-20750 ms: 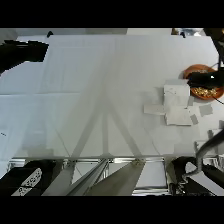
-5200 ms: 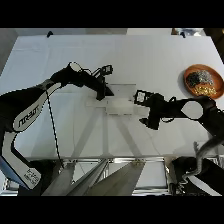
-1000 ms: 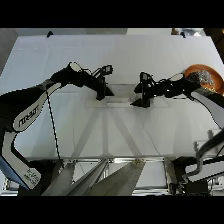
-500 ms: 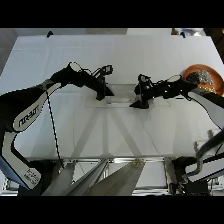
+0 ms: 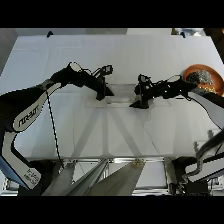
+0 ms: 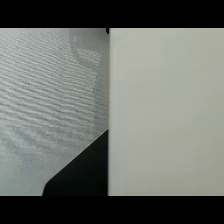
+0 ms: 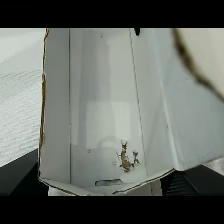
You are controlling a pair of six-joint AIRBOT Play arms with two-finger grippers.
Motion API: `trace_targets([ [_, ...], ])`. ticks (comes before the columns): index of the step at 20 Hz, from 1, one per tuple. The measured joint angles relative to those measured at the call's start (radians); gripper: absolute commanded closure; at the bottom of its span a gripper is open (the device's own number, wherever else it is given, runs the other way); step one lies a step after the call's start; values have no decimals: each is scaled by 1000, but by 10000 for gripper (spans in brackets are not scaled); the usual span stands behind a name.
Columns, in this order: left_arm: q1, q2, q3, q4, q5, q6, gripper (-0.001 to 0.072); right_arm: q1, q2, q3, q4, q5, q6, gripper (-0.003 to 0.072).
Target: Fold the box and place the chain.
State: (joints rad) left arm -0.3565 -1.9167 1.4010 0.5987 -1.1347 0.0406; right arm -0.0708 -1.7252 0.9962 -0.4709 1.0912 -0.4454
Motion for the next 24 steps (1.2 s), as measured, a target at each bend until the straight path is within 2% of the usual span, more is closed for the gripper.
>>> trace_targets([
  [5, 0, 0, 0, 0, 0, 0, 694, 0, 0, 0, 0, -1, 0, 151],
  [24, 0, 0, 0, 0, 0, 0, 694, 0, 0, 0, -1, -3, -1, 148],
])
